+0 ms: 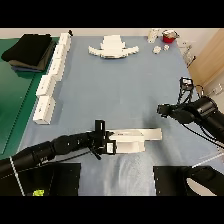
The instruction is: Fold the box.
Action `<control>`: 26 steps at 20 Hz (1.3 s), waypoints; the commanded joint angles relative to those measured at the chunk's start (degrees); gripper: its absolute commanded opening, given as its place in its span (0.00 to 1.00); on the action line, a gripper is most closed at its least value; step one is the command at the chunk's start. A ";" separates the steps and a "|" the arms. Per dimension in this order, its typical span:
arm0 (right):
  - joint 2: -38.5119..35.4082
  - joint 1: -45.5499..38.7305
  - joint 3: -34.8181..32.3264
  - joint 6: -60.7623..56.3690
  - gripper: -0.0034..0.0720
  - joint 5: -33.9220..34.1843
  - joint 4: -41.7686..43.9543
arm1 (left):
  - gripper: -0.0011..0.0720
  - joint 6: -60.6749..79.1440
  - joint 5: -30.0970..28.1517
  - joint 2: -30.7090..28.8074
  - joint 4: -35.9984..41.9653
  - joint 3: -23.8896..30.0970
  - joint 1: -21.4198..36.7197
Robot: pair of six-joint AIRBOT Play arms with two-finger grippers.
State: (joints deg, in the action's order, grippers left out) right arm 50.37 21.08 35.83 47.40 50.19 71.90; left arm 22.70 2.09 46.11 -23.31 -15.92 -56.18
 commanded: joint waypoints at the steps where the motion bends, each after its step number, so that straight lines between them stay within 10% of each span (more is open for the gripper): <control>1: 0.02 0.02 0.04 -0.02 0.50 -0.24 0.02 | 0.03 -6.27 -12.52 1.07 -0.35 3.76 -7.54; 8: 0.02 0.02 0.04 0.00 0.50 -0.20 0.13 | 0.03 -6.05 -10.93 1.14 -0.22 -0.09 -6.99; 16: 0.02 0.04 0.04 0.00 0.50 -0.22 1.44 | 0.03 -6.10 32.13 5.01 -2.08 -10.88 18.58; 26: 0.02 0.02 0.04 0.00 0.50 -0.22 1.40 | 0.03 -6.32 34.56 12.24 -3.52 -13.05 20.83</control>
State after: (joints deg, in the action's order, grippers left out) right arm 50.37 21.08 35.83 47.42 49.98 73.28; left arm 16.51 35.33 57.08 -26.81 -28.67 -35.77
